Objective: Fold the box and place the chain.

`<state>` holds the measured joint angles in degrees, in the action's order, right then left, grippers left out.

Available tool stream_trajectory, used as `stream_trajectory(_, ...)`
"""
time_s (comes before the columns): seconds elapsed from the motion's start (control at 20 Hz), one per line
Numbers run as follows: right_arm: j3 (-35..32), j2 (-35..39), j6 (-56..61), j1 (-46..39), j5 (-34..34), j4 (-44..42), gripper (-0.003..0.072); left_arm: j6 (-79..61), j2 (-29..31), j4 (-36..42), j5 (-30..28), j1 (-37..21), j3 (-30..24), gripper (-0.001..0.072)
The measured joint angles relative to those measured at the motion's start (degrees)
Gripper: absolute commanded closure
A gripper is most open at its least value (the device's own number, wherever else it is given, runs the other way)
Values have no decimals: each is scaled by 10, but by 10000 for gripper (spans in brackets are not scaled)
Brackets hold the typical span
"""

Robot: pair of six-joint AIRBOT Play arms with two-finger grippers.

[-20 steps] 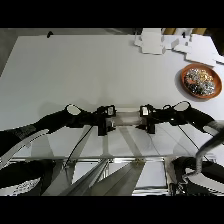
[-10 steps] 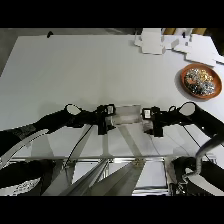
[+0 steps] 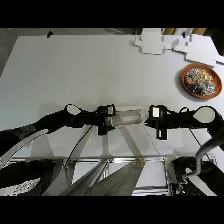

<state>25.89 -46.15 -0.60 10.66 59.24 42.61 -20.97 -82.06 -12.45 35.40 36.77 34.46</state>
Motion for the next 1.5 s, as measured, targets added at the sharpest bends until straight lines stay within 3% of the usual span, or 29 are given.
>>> stream_trajectory(0.3, 14, -75, -64, 0, -73, -225, 669, 0, 0, 0, 0, 0, 0, 539)
stream_trajectory(0.6, 58, -207, -61, 0, -154, -281, 669, 0, 0, 0, 0, 0, 0, 539)
stream_trajectory(0.85, 70, -253, -8, 0, -171, -228, 669, 0, 0, 0, 0, 0, 0, 539)
stream_trajectory(1.05, 73, -191, 9, -19, -160, -183, 670, 0, 0, 0, 0, 0, 0, 539)
stream_trajectory(1.25, 73, -133, 4, -53, -115, -48, 667, 0, 0, 0, 0, 0, 0, 539)
stream_trajectory(1.3, 73, -127, -10, -57, -97, -7, 613, 0, 0, 0, 0, 0, 0, 539)
stream_trajectory(1.4, 73, -120, -46, -63, -66, 49, 428, 0, 0, 0, 0, 0, 0, 539)
stream_trajectory(1.5, 72, -121, -87, -63, -46, 71, 430, 0, 0, 0, 0, 0, 0, 539)
